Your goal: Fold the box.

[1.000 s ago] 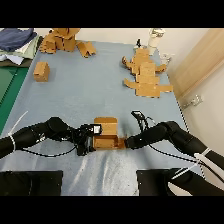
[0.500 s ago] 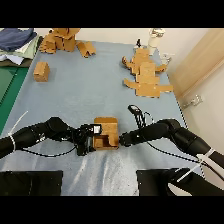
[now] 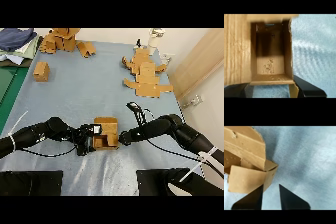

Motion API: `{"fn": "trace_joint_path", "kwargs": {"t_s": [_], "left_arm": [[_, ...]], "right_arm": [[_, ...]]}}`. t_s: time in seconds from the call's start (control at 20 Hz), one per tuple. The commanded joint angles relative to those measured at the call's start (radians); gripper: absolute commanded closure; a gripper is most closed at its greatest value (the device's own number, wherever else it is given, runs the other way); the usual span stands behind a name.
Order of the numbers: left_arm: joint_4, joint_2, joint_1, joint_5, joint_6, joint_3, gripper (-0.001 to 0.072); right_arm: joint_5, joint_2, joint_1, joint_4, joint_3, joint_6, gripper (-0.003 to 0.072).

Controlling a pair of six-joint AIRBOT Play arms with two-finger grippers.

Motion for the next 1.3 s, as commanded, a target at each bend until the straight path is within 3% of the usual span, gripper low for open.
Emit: {"fn": "trace_joint_path", "kwargs": {"t_s": [0.0,0.1,0.35,0.55,0.95,1.25], "left_arm": [[0.0,0.0,0.0,0.0,0.0,0.0,0.0239],[0.0,0.0,0.0,0.0,0.0,0.0,0.0239],[0.0,0.0,0.0,0.0,0.0,0.0,0.024],[0.0,0.0,0.0,0.0,0.0,0.0,0.0239],[0.0,0.0,0.0,0.0,0.0,0.0,0.024],[0.0,0.0,0.0,0.0,0.0,0.0,0.0239]], "right_arm": [[-0.021,0.0,0.001,0.022,0.004,0.0,0.0332],[-0.016,-0.001,0.002,0.047,0.005,0.0,0.028],[-0.003,-0.002,0.003,0.068,0.008,0.0,0.028],[0.077,-0.002,0.009,0.082,0.008,0.002,0.0282],[0.027,-0.08,0.01,0.079,0.009,0.036,0.0282],[0.027,-0.138,0.121,-0.097,0.08,0.254,0.0283]]}}
